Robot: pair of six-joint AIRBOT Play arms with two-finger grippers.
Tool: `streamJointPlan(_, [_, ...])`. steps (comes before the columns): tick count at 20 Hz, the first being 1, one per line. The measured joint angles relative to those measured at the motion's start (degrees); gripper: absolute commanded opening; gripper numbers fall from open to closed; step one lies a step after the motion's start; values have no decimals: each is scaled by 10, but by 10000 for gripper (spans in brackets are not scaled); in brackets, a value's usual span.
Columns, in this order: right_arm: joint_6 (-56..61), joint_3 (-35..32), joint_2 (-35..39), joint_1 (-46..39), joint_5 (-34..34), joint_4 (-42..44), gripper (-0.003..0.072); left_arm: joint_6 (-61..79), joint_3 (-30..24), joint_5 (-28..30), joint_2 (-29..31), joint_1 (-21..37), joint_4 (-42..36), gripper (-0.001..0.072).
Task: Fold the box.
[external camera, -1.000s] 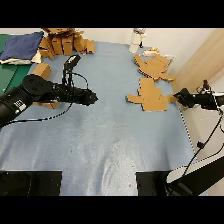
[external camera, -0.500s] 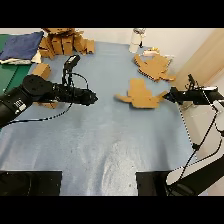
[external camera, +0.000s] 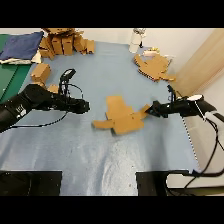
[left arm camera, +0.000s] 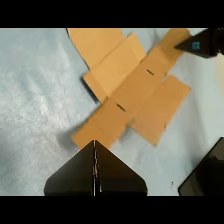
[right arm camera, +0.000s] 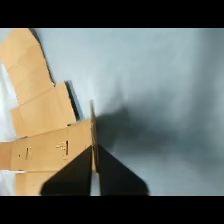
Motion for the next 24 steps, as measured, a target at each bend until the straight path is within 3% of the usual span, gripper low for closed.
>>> streamJointPlan(2, [14, -45, 40, 15, -3, -19, 396, 9, -7, -11, 0, 3, 1, 12])
streamJointPlan(5, [33, -57, 65, 22, -10, -67, 396, 19, -12, -31, 0, 5, 2, 12])
streamJointPlan(15, [48, 70, 10, 29, -11, -137, 395, 27, -15, -67, 0, 6, 3, 12])
streamJointPlan(24, [7, 96, -61, 62, -4, -123, 373, 27, -15, -77, 0, 6, 2, 12])
